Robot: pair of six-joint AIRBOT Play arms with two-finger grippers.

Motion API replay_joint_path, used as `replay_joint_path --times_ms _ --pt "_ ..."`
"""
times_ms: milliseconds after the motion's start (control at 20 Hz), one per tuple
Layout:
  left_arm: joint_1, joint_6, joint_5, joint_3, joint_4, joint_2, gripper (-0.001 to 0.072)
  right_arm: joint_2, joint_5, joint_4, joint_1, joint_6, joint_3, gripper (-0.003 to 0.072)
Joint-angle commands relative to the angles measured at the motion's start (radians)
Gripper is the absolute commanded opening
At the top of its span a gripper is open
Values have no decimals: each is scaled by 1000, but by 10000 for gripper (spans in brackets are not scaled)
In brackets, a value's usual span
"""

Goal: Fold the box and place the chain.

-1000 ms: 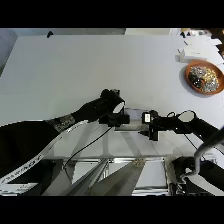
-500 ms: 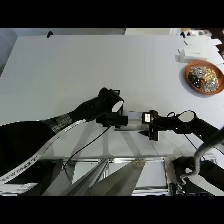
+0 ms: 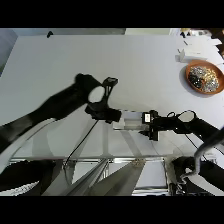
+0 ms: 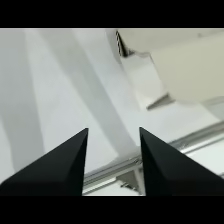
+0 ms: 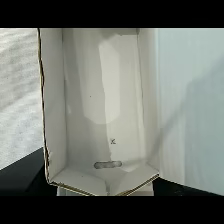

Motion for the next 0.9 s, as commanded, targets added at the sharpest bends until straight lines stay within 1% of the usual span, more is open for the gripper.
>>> replay_joint_path --times_ms 0,50,150,200,250,300,350,400,500,600,700,850 --pt "46 278 26 -97 -15 139 416 0 2 3 0 0 0 404" --pt "64 352 78 -151 -18 179 415 0 2 3 0 0 0 404" --pt "97 300 222 -243 -72 214 415 0 2 3 0 0 0 404" --pt "102 275 242 -259 -108 200 414 0 2 3 0 0 0 404" --pt "103 255 240 -258 -149 167 416 0 2 3 0 0 0 404" --pt "101 234 240 -251 -189 130 420 0 2 3 0 0 0 404" --pt "95 220 238 -237 -215 93 448 0 2 3 0 0 0 404" --pt "85 188 230 -210 -222 56 456 0 2 3 0 0 0 404" --pt "68 92 211 -131 -216 -8 455 0 2 3 0 0 0 404" --pt "43 -38 211 -64 -167 -50 454 0 2 3 0 0 0 404" --pt "19 -160 203 -51 -106 -72 452 0 2 3 0 0 0 404" --pt "-2 -234 164 -51 -92 -109 451 0 2 3 0 0 0 404"
